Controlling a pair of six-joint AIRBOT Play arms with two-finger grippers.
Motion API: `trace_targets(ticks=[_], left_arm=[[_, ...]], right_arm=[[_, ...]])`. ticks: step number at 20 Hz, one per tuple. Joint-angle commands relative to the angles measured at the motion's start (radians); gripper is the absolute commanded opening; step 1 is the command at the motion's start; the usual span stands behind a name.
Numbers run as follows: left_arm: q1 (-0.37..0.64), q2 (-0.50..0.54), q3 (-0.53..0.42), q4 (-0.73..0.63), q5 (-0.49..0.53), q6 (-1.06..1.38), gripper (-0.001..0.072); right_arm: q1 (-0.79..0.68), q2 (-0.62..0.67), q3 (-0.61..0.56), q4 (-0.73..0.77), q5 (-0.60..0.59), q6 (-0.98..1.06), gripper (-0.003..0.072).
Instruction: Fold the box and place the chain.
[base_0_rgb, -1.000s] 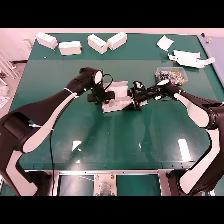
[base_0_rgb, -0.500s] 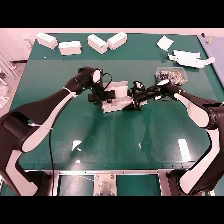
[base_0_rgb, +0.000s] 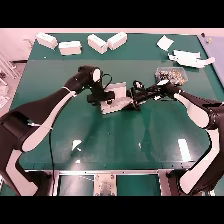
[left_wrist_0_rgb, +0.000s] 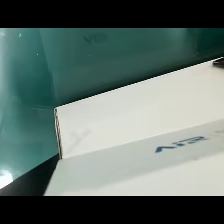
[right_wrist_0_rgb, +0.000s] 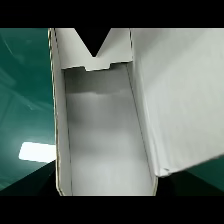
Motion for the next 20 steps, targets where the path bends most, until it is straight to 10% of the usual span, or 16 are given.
trace_targets(ticks=[1,20], left_arm=[[0.001,-0.002,0.002,0.039,0.01,0.016,0.0499],[0.006,-0.003,0.038,0.047,0.014,0.088,0.05]], right_arm=[[-0.001,0.0,0.001,-0.004,-0.001,0.0,0.0548],[-0.001,0.0,0.001,-0.004,-0.001,0.0,0.0547]])
